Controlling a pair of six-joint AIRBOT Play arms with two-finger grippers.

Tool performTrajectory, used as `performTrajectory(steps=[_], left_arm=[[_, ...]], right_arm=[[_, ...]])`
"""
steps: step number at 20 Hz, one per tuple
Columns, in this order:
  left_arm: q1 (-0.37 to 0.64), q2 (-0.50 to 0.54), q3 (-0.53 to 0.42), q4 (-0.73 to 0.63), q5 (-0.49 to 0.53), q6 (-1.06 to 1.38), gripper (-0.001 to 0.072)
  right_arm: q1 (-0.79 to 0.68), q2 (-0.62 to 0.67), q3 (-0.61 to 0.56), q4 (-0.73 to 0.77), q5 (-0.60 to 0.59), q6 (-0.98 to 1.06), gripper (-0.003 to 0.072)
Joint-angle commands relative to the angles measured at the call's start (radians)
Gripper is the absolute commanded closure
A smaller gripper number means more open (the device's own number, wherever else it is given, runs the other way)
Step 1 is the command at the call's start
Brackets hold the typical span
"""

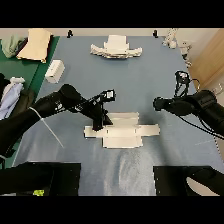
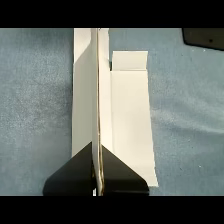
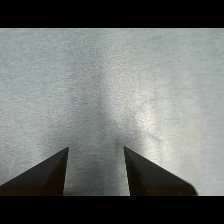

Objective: Fold the box.

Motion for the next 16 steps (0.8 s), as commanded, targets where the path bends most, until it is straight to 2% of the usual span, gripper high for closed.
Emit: performTrajectory(steps=[1, 7, 12, 16], left_arm=[[0.000, -0.038, 0.001, -0.001, -0.002, -0.003, 0.0695], [0.000, -0.049, 0.011, 0.026, -0.008, -0.003, 0.0695], [0.019, -0.059, 0.108, 0.037, -0.070, -0.008, 0.0695], [0.025, -0.089, 0.118, 0.041, -0.099, -0.007, 0.0695]], right_arm=[[0.000, 0.000, 0.001, 0.008, 0.002, 0.000, 0.0170], [0.000, -0.003, 0.001, 0.008, 0.002, 0.000, 0.0170], [0.000, -0.021, 0.000, 0.016, 0.002, 0.000, 0.0170], [0.000, -0.040, 0.001, 0.030, 0.002, 0.000, 0.0170]])
